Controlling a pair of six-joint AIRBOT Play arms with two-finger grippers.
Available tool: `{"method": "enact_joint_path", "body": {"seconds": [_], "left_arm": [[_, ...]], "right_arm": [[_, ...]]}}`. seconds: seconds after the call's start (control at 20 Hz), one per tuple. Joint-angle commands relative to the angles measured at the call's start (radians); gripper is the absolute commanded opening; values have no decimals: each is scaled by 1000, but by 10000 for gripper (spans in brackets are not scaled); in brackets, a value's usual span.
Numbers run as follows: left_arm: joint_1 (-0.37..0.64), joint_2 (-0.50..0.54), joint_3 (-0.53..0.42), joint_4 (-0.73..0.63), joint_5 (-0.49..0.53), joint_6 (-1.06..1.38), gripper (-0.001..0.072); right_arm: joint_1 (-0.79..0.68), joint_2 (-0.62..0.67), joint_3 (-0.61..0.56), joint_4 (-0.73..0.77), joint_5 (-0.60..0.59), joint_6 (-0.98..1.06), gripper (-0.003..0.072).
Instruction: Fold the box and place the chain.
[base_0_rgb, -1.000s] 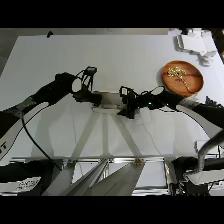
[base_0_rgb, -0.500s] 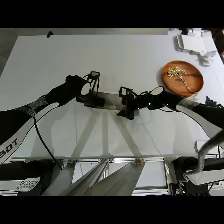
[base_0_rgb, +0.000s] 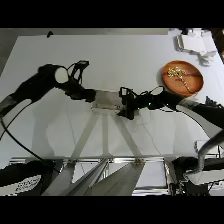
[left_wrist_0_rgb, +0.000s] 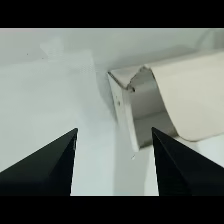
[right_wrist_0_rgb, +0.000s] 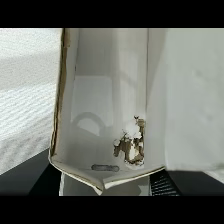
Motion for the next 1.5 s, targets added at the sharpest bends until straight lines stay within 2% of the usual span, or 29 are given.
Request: {"method": "enact_joint_path", "body": {"seconds": [0.0, 0.1, 0.15, 0.2, 0.25, 0.45, 0.7, 0.9, 1.1, 1.45], "left_arm": [[132, 46, -1, -191, -108, 503, 511], [227, 33, -20, -336, -120, 831, 513], [275, 23, -40, -416, -122, 1011, 541], [312, 13, -62, -478, -127, 1178, 653], [340, 0, -85, -523, -124, 1344, 695], [356, -64, -133, -549, -114, 1708, 696], [349, -202, -131, -572, -129, 1809, 697], [342, -293, -60, -586, -222, 1920, 698], [337, -333, 6, -631, -242, 1920, 699], [301, -336, 18, -630, -250, 1944, 701]], "right_arm": [[0, 0, 1, 1, -1, 0, 400], [0, 0, 1, 1, 0, 0, 400], [0, 0, 1, 1, 0, 0, 400], [0, 0, 1, 0, 0, 0, 400], [0, 0, 1, 0, 0, 0, 400], [0, 0, 1, 0, 0, 0, 400], [0, 0, 1, 1, 0, 0, 400], [0, 0, 1, 0, 0, 0, 400], [0, 0, 1, 0, 0, 0, 400], [0, 0, 1, 1, 0, 0, 400]]}}
